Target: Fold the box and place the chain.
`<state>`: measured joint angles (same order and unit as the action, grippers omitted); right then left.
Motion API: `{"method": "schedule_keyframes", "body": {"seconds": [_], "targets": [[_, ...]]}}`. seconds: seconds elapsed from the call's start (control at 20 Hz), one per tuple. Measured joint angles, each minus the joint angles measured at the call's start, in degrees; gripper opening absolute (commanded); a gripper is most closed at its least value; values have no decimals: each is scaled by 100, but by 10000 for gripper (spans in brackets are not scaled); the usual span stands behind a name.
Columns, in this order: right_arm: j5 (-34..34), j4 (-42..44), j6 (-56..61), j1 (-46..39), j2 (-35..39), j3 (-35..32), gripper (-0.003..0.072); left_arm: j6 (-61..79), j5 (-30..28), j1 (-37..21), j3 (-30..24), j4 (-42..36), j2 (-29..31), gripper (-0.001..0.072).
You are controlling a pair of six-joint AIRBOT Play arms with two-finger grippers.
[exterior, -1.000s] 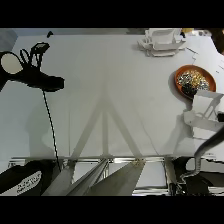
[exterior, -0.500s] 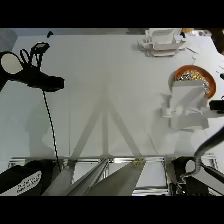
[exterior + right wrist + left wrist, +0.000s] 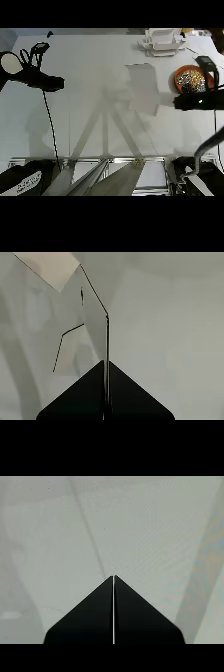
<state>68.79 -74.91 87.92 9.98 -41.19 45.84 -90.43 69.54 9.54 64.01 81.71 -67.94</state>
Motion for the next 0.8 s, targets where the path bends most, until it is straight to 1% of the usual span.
{"method": "schedule_keyframes", "body": {"seconds": [0.2,0.3,0.4,0.5,0.6,0.8], "targets": [[-1097,98,1211,1893,306,-911,16,0,0,0,0,0,0,10],[-1609,-164,1926,2752,321,-1246,16,-2,0,0,0,0,0,10],[-1947,-494,2583,3390,264,-1432,16,-2,0,0,0,-2,0,10],[-2162,-730,3082,3864,146,-1537,16,-2,0,0,0,0,0,10],[-2269,-852,3331,4135,4,-1591,16,-2,0,0,0,0,0,10],[-2387,-1108,3683,4347,-203,-1633,16,-2,0,0,0,-2,0,10]]}}
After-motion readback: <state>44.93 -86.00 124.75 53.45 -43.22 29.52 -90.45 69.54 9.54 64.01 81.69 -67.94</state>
